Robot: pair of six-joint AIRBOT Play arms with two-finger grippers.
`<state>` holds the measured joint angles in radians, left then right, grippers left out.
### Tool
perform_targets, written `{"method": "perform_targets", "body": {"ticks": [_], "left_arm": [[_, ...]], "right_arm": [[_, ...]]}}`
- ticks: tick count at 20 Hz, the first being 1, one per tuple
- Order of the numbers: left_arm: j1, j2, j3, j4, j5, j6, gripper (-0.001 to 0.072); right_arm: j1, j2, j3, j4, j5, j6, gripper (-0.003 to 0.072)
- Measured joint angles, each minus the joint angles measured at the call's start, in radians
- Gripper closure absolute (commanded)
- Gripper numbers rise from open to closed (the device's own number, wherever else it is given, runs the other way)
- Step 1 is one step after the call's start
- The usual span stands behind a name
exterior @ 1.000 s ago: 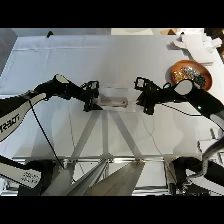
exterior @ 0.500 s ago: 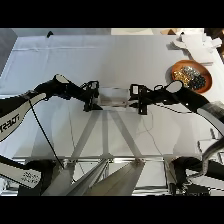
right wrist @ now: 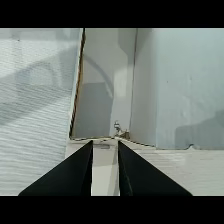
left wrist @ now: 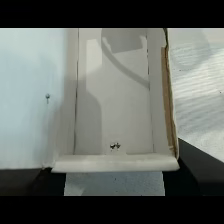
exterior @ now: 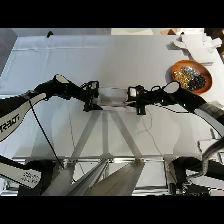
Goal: Fold the box and place the chain.
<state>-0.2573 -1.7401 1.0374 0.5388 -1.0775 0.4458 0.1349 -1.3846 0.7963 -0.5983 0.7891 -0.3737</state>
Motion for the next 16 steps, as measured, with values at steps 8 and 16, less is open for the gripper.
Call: {"method": "perform_targets", "body": {"ticks": [8, 16], "left_arm": [[0.000, 0.000, 0.000, 0.000, 0.000, 0.000, 0.0499], [0.000, 0.000, 0.000, 0.000, 0.000, 0.000, 0.0499]], "right_arm": [[0.000, -0.017, 0.000, 0.073, -0.007, -0.003, 0.0293], [0.001, -0.024, 0.000, 0.116, 0.003, -0.001, 0.0634]]}}
